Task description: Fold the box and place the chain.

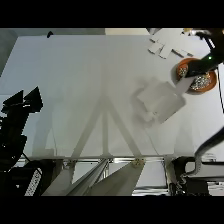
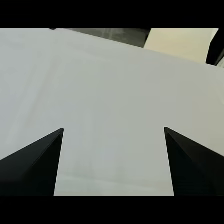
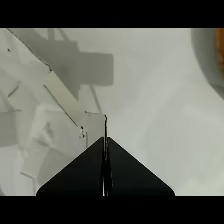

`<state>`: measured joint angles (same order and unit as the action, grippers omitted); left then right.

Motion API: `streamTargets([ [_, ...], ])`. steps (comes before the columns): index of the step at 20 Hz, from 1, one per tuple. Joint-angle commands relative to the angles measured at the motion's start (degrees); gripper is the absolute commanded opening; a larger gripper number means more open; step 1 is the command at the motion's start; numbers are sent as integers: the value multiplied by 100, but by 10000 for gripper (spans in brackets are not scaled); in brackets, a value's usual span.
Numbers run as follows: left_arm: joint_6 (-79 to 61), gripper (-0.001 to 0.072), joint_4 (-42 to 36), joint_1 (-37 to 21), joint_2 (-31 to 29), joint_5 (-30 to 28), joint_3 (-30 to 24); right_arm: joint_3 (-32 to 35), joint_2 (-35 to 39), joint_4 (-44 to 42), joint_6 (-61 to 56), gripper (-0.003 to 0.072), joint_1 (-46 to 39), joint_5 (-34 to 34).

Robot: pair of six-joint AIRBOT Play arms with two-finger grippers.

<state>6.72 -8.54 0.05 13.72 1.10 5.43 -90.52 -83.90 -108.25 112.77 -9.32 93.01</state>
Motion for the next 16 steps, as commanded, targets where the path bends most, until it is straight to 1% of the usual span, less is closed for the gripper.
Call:
streamTargets([
  [1,0,698,0,2,2,0,-2,1185,1574,-498,-179,10,651,-654],
  [5,0,698,0,2,2,-2,-2,3220,3480,-717,-348,11,800,-1327],
  [8,0,698,0,2,2,-2,-2,4546,4817,-855,-472,12,800,-1521],
  [10,0,698,0,2,2,0,-2,5252,5624,-861,-726,12,800,-1624],
  [13,0,698,0,2,2,-2,-2,6072,6640,-933,-1187,13,800,-1827],
  [16,0,698,2,2,2,-2,-2,6662,7123,-953,-1388,13,800,-1727],
])
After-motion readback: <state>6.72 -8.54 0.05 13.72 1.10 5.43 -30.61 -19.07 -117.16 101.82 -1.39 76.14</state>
